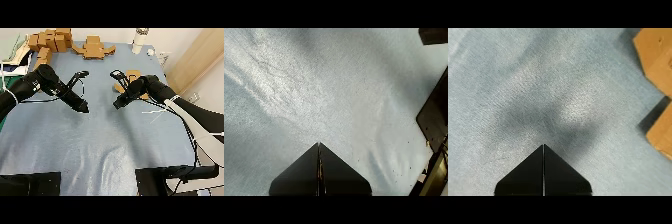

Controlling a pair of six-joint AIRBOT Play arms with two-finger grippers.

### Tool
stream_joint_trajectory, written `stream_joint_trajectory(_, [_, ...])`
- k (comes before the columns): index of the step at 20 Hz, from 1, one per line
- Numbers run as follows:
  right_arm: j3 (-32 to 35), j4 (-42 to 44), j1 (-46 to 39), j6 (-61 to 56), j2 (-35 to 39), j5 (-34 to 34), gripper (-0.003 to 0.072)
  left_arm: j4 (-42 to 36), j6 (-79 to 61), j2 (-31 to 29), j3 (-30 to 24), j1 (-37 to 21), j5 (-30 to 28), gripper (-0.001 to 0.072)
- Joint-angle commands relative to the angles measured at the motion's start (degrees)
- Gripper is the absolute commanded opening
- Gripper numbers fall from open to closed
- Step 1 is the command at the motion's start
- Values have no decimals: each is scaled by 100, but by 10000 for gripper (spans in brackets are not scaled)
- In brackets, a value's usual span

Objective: Fold the box.

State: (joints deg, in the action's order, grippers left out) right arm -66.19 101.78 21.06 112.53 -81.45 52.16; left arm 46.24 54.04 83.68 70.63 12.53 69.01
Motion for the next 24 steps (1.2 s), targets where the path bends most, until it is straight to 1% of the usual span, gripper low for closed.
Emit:
stream_joint_trajectory(1, [-4, 2, 0, -2, -2, -2, 4, 2, -37, 2, 0, 0, -9, 11])
stream_joint_trajectory(3, [-4, 11, 0, -7, -2, -11, 4, 2, -319, 2, 0, 0, -168, 11])
stream_joint_trajectory(6, [-4, 372, 0, -4, -2, -168, 4, -44, -319, 2, 2, 0, -308, 11])
stream_joint_trajectory(7, [-7, 417, 0, -24, -2, -208, 4, -133, -317, 2, 0, 0, -470, 11])
stream_joint_trajectory(8, [-7, 549, 0, -289, -2, -210, 4, -223, -313, 2, 0, 0, -616, 11])
stream_joint_trajectory(10, [-9, 979, 2, -520, -17, -245, 4, -420, -313, 4, 0, 2, -748, 11])
stream_joint_trajectory(11, [-37, 839, -2, -599, -20, -367, 3, -610, -313, 4, 0, 0, -756, 11])
stream_joint_trajectory(12, [-142, 144, -66, -1198, -20, -455, 3, -789, -313, 2, 0, 0, -754, 11])
stream_joint_trajectory(14, [-527, -2277, -450, -3156, -28, -361, 2, -1058, -313, 2, 0, 2, -748, 11])
stream_joint_trajectory(15, [-761, -3226, -824, -3884, -48, -199, 3, -1099, -313, 2, 2, 2, -750, 11])
stream_joint_trajectory(16, [-1008, -3475, -1279, -4050, -107, -28, 4, -1123, -313, 2, 0, 0, -761, 11])
stream_joint_trajectory(17, [-1285, -3294, -1829, -4033, -219, 149, 116, -1156, -313, 2, 0, 0, -763, 12])
stream_joint_trajectory(18, [-1491, -2911, -2339, -3783, -350, 212, 352, -1176, -313, 4, 0, 2, -778, 11])
stream_joint_trajectory(19, [-1652, -2291, -2863, -3324, -514, 212, 452, -1189, -313, 2, 0, 2, -796, 11])
stream_joint_trajectory(21, [-1888, -835, -3722, -2409, -925, 212, 462, -1198, -313, 2, 0, 0, -807, 11])
stream_joint_trajectory(23, [-2074, 411, -4284, -1495, -1399, 236, 522, -1198, -302, 2, 0, 0, -837, 11])
stream_joint_trajectory(24, [-2212, 839, -4474, -1261, -1657, 264, 522, -1198, -302, 2, 0, 0, -848, 12])
